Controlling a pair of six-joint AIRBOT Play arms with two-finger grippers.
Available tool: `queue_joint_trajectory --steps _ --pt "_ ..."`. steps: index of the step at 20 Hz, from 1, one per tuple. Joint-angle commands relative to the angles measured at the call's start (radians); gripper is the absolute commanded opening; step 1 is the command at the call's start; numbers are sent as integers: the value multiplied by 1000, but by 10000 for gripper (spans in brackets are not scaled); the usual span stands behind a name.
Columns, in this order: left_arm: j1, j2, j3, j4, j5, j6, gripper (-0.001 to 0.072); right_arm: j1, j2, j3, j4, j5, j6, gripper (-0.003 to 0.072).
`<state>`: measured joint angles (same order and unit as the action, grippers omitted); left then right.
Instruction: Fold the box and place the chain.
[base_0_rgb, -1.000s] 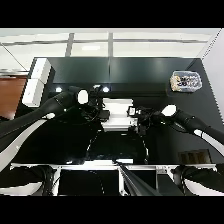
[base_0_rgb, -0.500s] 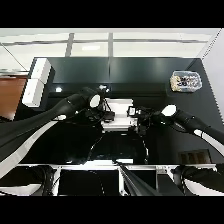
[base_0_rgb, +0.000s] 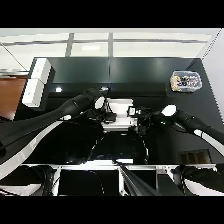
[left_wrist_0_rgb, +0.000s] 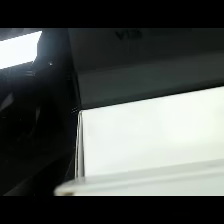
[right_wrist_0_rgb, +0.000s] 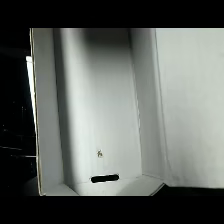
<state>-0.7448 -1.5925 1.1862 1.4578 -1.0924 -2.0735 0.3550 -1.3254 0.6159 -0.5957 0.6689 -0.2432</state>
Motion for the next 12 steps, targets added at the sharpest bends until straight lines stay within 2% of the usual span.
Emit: queue_joint_trajectory --steps 1,3,5,7,10,11,12 --pt "-1 -1 8 0 -1 -10 344 1 -1 0 0 1 0 472" --pt "-1 -2 8 0 -9 -54 334 1 -1 0 0 0 0 471" --pt "-1 -2 8 0 5 -89 148 1 -1 0 0 0 0 471" --pt "-2 -2 8 -1 27 -108 25 1 -1 0 0 0 0 471" --pt "-2 -2 8 -17 37 -112 26 1 -1 0 0 0 0 471" --pt "-2 -2 8 -31 37 -111 72 1 -1 0 0 0 0 471" --pt "-1 -2 8 -34 37 -111 238 1 -1 0 0 0 0 471"
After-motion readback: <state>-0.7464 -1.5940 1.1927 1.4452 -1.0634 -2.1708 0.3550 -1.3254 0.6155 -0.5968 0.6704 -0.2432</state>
